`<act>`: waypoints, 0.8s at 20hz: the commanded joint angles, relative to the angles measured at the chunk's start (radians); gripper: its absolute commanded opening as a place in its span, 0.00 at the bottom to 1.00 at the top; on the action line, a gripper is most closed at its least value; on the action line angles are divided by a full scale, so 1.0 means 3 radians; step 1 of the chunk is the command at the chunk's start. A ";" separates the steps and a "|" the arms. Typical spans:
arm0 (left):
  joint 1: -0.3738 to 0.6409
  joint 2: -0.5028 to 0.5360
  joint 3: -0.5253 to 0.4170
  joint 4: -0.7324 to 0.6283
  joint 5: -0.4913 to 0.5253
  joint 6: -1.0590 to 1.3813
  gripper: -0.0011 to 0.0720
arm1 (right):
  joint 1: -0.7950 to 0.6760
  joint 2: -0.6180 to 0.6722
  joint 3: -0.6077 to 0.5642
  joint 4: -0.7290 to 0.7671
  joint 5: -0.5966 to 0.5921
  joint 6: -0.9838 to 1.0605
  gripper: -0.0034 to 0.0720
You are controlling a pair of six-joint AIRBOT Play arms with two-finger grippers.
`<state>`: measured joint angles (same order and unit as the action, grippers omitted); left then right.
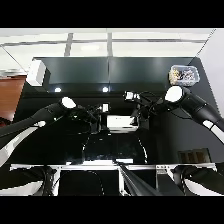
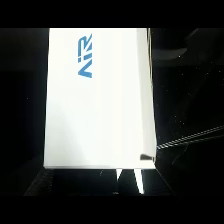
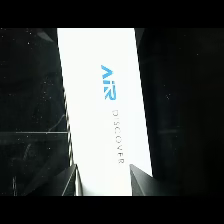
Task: Fold the box and place the chain.
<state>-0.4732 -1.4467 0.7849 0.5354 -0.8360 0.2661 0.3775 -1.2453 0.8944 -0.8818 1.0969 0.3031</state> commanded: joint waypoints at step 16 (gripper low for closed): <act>-0.0001 -0.0001 0.0001 0.0000 0.0008 -0.0003 0.50 | 0.0003 0.0000 -0.0009 -0.0034 0.0005 -0.0001 0.45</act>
<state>-0.4732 -1.4467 0.7849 0.5350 -0.8333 0.2649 0.3775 -1.2453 0.8921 -0.8909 1.0958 0.3023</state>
